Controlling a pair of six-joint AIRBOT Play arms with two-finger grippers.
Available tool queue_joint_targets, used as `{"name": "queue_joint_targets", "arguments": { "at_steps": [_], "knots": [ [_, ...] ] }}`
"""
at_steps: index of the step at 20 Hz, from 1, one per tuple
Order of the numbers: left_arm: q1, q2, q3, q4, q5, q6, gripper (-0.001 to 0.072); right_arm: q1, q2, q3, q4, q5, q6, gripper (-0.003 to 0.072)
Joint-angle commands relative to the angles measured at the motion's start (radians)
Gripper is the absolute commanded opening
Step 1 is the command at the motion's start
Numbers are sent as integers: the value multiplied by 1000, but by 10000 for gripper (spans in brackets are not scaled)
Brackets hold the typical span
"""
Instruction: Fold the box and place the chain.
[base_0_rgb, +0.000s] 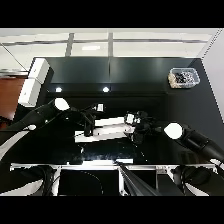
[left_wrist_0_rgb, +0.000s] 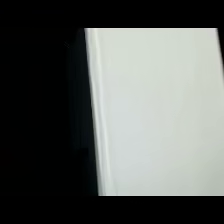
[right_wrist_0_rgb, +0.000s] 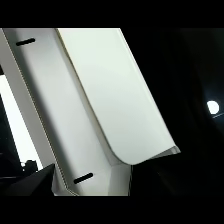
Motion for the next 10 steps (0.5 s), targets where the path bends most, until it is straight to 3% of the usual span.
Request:
{"name": "queue_joint_targets", "arguments": {
  "at_steps": [1,10],
  "knots": [
    [0,0,1,0,0,0,28,0,-10,0,1,74,0,707],
    [0,0,1,0,1,0,28,-37,-12,0,58,80,-83,706]
  ]
}}
